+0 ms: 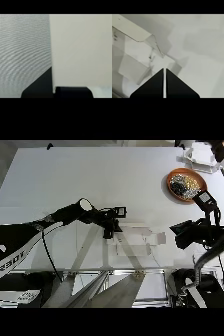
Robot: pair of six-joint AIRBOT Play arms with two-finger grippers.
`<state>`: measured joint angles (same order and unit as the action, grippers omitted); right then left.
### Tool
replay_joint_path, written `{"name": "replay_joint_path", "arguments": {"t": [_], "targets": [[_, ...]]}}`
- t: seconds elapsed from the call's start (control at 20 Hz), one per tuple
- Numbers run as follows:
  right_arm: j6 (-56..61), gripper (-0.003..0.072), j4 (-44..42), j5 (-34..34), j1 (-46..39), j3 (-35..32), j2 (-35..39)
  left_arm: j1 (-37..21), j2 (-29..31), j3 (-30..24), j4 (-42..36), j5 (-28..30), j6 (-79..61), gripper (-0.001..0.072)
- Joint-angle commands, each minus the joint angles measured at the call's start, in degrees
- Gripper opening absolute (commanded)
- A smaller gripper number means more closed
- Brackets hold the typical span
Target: Fold the box and place the chain.
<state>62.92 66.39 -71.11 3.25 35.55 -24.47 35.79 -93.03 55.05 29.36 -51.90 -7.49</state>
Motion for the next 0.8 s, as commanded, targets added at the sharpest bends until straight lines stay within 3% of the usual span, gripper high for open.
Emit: {"name": "replay_joint_path", "arguments": {"t": [0.0,0.1,0.3,0.45,0.65,0.7,0.75], "targets": [[-7.17,0.0016,-8.44,-0.59,0.02,0.04,0.02,0.02,0.02,0.07,-0.04,-0.02,0.00,0.0011],[-14.49,0.0017,-10.67,-4.87,0.46,0.02,0.02,0.02,0.02,0.07,-0.04,-0.04,0.00,0.0011],[-18.88,0.0017,-1.79,-8.37,4.74,-2.05,-0.02,0.02,0.02,0.07,-0.04,-0.04,0.00,0.0011],[-21.05,0.0018,0.07,-5.44,7.58,-7.65,-1.20,0.02,0.02,0.07,-0.04,-0.20,0.00,0.0011],[-32.30,0.0018,1.49,-0.72,10.54,-12.15,-4.39,0.02,0.02,0.07,-0.09,-0.22,0.00,0.0011],[-33.51,0.0028,1.51,0.42,10.95,-12.17,-5.35,0.02,0.02,0.07,-0.09,-0.20,0.00,0.0011],[-33.48,0.0084,1.49,1.88,11.10,-12.17,-5.99,0.02,0.02,0.07,-0.09,-0.20,0.00,0.0011]]}}
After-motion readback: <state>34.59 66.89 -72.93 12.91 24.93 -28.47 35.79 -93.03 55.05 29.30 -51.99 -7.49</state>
